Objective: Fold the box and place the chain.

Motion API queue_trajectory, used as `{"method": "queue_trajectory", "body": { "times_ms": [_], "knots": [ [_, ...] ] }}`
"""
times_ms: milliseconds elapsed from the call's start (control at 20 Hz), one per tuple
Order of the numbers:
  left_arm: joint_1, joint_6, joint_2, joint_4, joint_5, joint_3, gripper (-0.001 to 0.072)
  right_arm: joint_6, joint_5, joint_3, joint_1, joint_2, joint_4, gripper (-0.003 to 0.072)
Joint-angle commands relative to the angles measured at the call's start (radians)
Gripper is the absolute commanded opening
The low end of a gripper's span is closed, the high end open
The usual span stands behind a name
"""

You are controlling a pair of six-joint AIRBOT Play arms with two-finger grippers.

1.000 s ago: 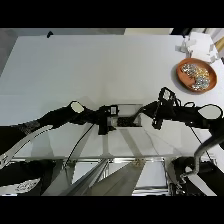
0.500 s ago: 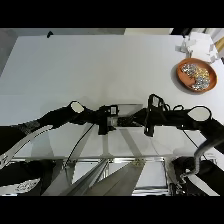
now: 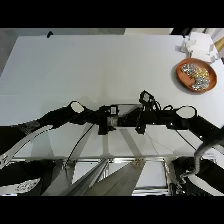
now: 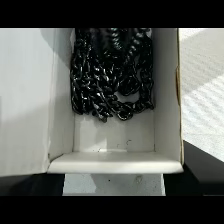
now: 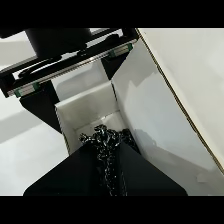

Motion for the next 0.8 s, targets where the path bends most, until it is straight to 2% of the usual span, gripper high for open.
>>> {"method": "queue_trajectory", "body": {
  "times_ms": [0, 50, 100, 200, 300, 500, 750],
  "knots": [
    [0.000, 0.000, 0.001, 0.000, 0.000, 0.000, 0.0296, 0.003, -0.009, 0.000, 0.004, -0.010, 0.009, 0.0046],
    [0.000, 0.000, 0.001, 0.000, 0.000, 0.000, 0.0296, 0.003, -0.008, 0.000, 0.004, -0.010, 0.009, 0.0105],
    [0.000, 0.000, 0.001, 0.000, 0.000, 0.000, 0.0296, 0.003, -0.008, 0.000, 0.004, -0.010, 0.009, 0.0130],
    [0.000, 0.000, 0.001, 0.000, 0.000, 0.000, 0.0296, 0.003, 0.007, 0.000, 0.004, -0.009, 0.006, 0.0136],
    [0.000, 0.000, 0.001, 0.000, 0.000, 0.000, 0.0296, 0.003, 0.019, 0.000, 0.004, -0.007, -0.002, 0.0272],
    [0.000, 0.000, 0.001, 0.000, 0.000, 0.000, 0.0296, 0.003, 0.043, 0.000, 0.003, 0.016, -0.003, 0.0271],
    [0.000, 0.000, 0.001, 0.000, 0.000, 0.000, 0.0296, 0.000, 0.045, 0.003, 0.003, 0.150, -0.007, 0.0238]
  ]
}}
